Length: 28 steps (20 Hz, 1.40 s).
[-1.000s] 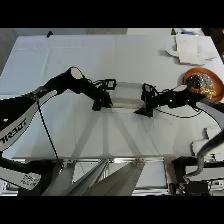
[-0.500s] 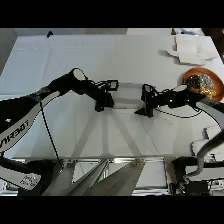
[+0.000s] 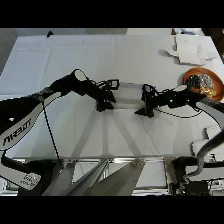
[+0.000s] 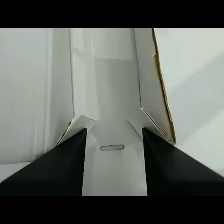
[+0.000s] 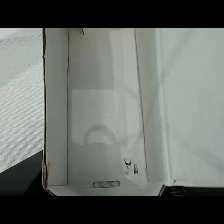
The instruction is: Fold the box and place the chain.
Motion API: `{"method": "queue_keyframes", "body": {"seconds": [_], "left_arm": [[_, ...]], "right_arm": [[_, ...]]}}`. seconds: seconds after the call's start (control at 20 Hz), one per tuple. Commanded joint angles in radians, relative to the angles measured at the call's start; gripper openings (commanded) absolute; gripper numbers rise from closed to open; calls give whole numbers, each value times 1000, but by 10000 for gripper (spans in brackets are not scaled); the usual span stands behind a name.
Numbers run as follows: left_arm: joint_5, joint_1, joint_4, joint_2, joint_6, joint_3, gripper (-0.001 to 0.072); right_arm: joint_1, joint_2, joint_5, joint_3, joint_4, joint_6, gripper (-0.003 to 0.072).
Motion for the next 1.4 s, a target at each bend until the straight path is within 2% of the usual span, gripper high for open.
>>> {"method": "queue_keyframes", "body": {"seconds": [0.0, 0.05, 0.3, 0.45, 0.7, 0.75, 0.8, 0.85, 1.15, 1.25, 1.35], "left_arm": [[38, 0, -16, -2, -120, 0, 254], [39, 1, -11, -2, -146, 0, 155], [32, 1, 16, 34, -158, 0, 134], [24, 6, 46, 111, -158, 0, 134], [-64, 58, 204, 279, -200, 0, 134], [-86, 77, 232, 309, -240, 0, 130], [-105, 99, 256, 331, -294, 0, 52], [-123, 124, 281, 348, -359, 0, 6], [-135, 257, 304, 316, -1078, -3, 7], [-114, 264, 308, 285, -1137, -21, 6], [-35, 257, 331, 272, -1138, -90, 6]], "right_arm": [[0, 0, 0, 0, 2, 0, 503], [0, 0, 0, 0, 2, 0, 503], [0, 0, 0, 0, 2, 0, 503], [0, 0, 0, 0, 2, 0, 503], [0, 0, 0, 0, 2, 0, 503], [0, 0, 0, 0, 2, 0, 503], [0, 0, 0, 0, 2, 0, 503], [0, 0, 0, 0, 2, 0, 503], [0, 0, 0, 0, 2, 0, 503], [0, 0, 0, 0, 2, 0, 503], [0, 0, 0, 0, 2, 0, 503]]}}
